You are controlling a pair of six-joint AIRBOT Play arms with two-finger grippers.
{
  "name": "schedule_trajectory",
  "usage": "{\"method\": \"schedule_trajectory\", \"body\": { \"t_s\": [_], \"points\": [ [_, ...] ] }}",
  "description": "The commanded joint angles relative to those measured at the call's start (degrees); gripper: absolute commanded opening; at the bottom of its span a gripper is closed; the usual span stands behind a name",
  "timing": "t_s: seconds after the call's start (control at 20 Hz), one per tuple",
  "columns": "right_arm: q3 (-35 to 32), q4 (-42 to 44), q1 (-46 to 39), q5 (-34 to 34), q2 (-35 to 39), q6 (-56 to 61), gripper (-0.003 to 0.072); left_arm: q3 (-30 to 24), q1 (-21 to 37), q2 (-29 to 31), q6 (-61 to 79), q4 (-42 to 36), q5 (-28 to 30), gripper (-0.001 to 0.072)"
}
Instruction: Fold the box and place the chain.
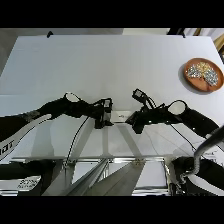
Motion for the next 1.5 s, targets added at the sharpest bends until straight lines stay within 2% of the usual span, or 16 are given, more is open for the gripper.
{"method": "schedule_trajectory", "body": {
  "t_s": [0.0, 0.2, 0.5, 0.7, 0.85, 0.95, 1.05, 1.3, 1.35, 1.45],
  "points": [
    [0.0, -0.5, 0.1, -1.4, -0.5, 0.8, 0.0012, 0.0, 0.0, 0.0, -0.1, -0.1, 0.0, 0.0143],
    [0.0, -3.0, 0.1, -1.6, -0.5, 2.8, 0.0012, 0.0, 0.0, 0.0, -0.1, -0.1, 0.0, 0.0143],
    [0.9, -0.6, 0.1, -1.5, 0.4, 2.5, 0.0013, 0.0, 0.0, 0.0, -0.1, -0.1, 0.0, 0.0143],
    [8.2, 0.0, 0.1, -1.1, 0.4, 2.5, 0.0013, 0.0, 0.0, 0.0, -0.1, -0.1, 0.0, 0.0143],
    [15.4, -1.0, 0.1, 2.5, 0.4, 7.0, 0.0013, 0.0, 0.0, 0.0, -0.1, -0.1, 0.0, 0.0143],
    [19.8, -7.0, 0.1, 5.9, 0.4, 16.4, 0.0013, 0.0, 0.0, 0.0, -0.1, -0.1, 0.0, 0.0143],
    [23.0, -17.9, 0.0, 11.4, 0.4, 29.3, 0.0013, 0.0, 0.0, 0.0, -0.1, -0.1, 0.0, 0.0143],
    [23.8, -55.6, 0.0, 25.6, 0.4, 56.5, 0.0012, 0.0, 0.0, 0.0, -0.1, -0.1, 0.0, 0.0143],
    [23.8, -60.9, 0.0, 28.1, 0.4, 61.1, 0.0012, 0.0, 0.0, 0.0, -0.1, -0.1, 0.0, 0.0143],
    [23.7, -64.2, 0.0, 32.3, 0.4, 65.6, 0.0013, 0.0, 0.0, 0.0, -0.1, -0.1, 0.0, 0.0143]
  ]
}}
